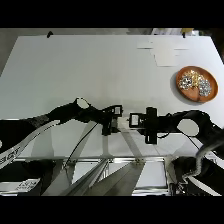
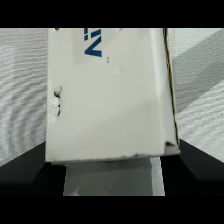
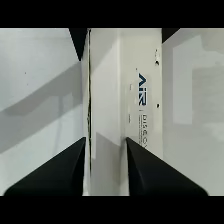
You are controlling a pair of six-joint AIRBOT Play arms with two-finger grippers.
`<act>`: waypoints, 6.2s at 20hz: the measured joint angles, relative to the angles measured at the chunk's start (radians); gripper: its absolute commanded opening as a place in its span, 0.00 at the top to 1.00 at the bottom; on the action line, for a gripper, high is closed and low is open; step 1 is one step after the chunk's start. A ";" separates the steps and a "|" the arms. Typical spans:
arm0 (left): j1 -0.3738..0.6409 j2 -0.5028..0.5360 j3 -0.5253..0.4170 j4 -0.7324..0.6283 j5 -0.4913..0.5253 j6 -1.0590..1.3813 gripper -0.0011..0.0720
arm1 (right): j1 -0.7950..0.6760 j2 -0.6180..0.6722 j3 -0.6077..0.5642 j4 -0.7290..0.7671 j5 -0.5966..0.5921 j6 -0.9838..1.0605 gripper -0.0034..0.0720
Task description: Fold the box and place the chain.
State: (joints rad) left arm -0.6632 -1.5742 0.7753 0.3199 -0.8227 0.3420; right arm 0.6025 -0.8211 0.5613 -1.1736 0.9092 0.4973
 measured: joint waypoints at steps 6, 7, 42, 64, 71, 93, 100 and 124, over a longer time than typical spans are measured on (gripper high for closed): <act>0.000 0.000 0.000 0.002 -0.003 0.000 0.70 | -0.001 0.004 0.000 0.016 0.012 0.003 0.91; 0.000 0.000 0.000 0.002 -0.003 -0.001 0.70 | -0.003 0.004 0.000 0.022 0.014 0.003 0.91; 0.001 0.000 0.000 -0.002 0.003 -0.003 0.70 | -0.079 0.004 -0.036 -0.005 -0.028 -0.090 0.72; 0.001 0.000 0.000 0.000 -0.001 -0.001 0.70 | -0.079 0.004 -0.049 0.051 -0.023 -0.092 0.53; 0.001 0.000 0.000 -0.002 0.002 -0.002 0.70 | -0.080 0.057 -0.049 0.138 -0.019 -0.102 0.93; 0.001 0.000 0.000 0.000 0.003 -0.001 0.70 | -0.160 -0.027 -0.093 0.155 0.020 -0.034 0.93; 0.001 0.000 0.000 0.000 0.004 -0.002 0.70 | -0.160 -0.053 -0.093 0.152 0.020 -0.034 0.93; 0.001 0.000 0.000 -0.002 0.002 -0.002 0.70 | -0.615 0.147 -0.117 -0.312 0.214 0.706 0.94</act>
State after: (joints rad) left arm -0.6624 -1.5745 0.7753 0.3180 -0.8211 0.3397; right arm -0.0124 -0.6739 0.4438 -1.4857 1.1229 1.2030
